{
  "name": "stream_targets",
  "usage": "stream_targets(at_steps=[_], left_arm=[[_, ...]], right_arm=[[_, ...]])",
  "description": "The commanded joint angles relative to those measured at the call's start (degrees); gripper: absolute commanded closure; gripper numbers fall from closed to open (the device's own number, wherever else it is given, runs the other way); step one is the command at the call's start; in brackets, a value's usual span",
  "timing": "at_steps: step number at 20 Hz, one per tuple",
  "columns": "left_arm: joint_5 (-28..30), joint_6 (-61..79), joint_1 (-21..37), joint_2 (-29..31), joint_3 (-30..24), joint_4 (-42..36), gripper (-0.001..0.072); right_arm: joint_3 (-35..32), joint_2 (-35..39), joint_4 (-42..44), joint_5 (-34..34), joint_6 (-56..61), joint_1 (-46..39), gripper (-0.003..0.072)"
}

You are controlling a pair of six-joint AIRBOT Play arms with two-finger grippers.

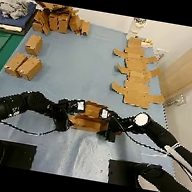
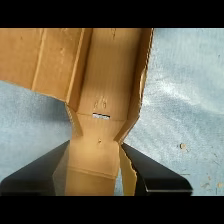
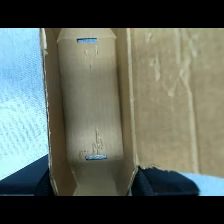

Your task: Fold the box.

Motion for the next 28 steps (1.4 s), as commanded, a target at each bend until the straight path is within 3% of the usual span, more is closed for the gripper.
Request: stream_targets(at_steps=[1,10,17,18,22,24,28], left_arm=[[0.22,0.76,0.11,-0.15,0.70,-0.11,0.0238],[-1.22,0.81,0.09,-1.20,0.83,-0.31,0.0238],[-2.25,1.46,0.07,-3.93,3.82,-2.54,0.0248],[-3.04,1.49,0.04,-4.22,3.93,-2.58,0.0368],[-5.27,1.49,-0.24,-5.20,3.93,-4.33,0.0379],[-5.16,2.40,-0.61,-5.31,3.93,-5.16,0.0545],[-2.05,3.52,-1.75,-5.33,3.93,-5.62,0.0545]], right_arm=[[0.02,0.04,0.00,-0.09,0.00,0.00,0.0173],[0.02,0.04,0.00,-0.09,0.00,0.00,0.0173],[0.02,0.04,0.00,0.13,0.00,0.00,0.0173],[0.02,0.04,0.00,0.13,0.00,0.00,0.0173],[0.02,0.04,0.00,0.13,0.00,0.00,0.0173],[0.02,0.04,0.00,0.13,0.00,0.00,0.0173],[0.02,0.04,0.00,0.13,0.00,0.00,0.0173]])
